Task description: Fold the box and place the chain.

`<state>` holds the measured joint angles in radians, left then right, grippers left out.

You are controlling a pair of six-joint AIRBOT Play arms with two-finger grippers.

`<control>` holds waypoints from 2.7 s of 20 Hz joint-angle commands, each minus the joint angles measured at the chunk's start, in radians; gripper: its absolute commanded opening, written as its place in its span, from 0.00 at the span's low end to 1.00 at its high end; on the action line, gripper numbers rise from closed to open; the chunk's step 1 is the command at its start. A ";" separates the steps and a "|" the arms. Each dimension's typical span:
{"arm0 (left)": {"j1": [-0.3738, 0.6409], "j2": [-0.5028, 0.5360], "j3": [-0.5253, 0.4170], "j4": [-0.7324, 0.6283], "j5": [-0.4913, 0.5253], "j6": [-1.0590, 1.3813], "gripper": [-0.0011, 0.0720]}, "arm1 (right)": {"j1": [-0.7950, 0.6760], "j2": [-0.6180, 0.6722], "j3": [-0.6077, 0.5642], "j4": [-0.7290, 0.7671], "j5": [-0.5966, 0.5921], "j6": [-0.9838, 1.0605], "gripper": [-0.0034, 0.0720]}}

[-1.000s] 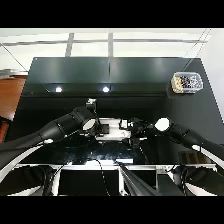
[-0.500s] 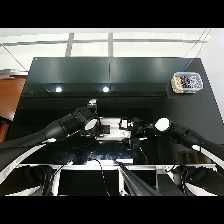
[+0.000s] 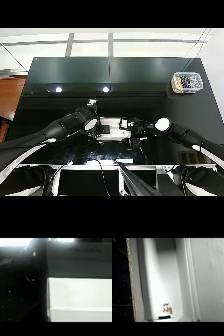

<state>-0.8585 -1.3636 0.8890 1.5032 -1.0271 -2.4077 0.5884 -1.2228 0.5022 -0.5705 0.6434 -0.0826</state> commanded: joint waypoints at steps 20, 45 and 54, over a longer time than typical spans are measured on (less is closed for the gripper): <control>0.000 -0.001 0.000 -0.027 -0.005 0.025 0.05 | 0.000 -0.001 0.000 0.001 0.000 0.001 0.67; 0.000 0.002 0.000 0.014 -0.043 0.086 0.05 | 0.001 0.140 0.000 -0.194 0.077 0.151 0.38; 0.000 0.002 0.000 0.007 -0.040 0.086 0.05 | 0.093 0.110 0.000 -0.060 -0.042 0.162 0.36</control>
<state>-0.8585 -1.3628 0.8890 1.5173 -1.0733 -2.3207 0.6525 -1.0985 0.5014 -0.6994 0.6586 0.0723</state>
